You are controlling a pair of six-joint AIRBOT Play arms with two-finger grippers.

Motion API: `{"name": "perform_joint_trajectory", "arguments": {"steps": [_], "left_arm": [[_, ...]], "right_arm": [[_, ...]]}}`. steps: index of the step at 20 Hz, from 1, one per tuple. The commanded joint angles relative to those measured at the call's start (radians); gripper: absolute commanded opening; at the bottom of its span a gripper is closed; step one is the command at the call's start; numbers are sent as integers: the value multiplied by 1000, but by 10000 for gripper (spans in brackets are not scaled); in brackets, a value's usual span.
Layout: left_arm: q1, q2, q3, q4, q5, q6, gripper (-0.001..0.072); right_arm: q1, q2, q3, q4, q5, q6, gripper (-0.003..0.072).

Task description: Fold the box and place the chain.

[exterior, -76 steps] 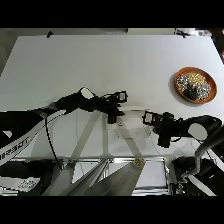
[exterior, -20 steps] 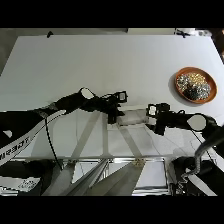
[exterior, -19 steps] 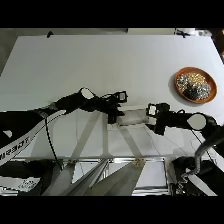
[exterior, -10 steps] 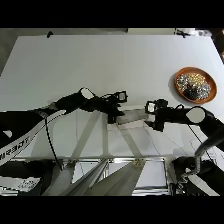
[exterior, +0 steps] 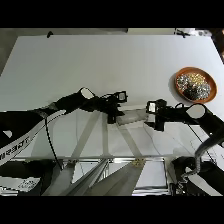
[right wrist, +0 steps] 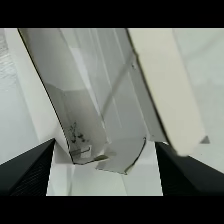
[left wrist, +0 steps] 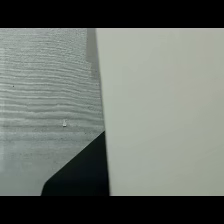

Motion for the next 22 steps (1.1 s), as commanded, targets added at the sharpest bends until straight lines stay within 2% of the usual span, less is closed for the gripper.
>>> {"name": "perform_joint_trajectory", "arguments": {"steps": [1,5,14,22], "left_arm": [[-1,0,0,0,0,0,11],[-1,0,0,0,0,0,11],[-1,0,0,0,0,0,11],[-1,0,0,0,0,0,11]], "right_arm": [[-8,-68,1,127,27,-146,691],[-8,-106,0,144,43,-176,682],[-8,-109,-8,134,132,-97,680],[-8,-120,-15,94,111,-77,684]]}}
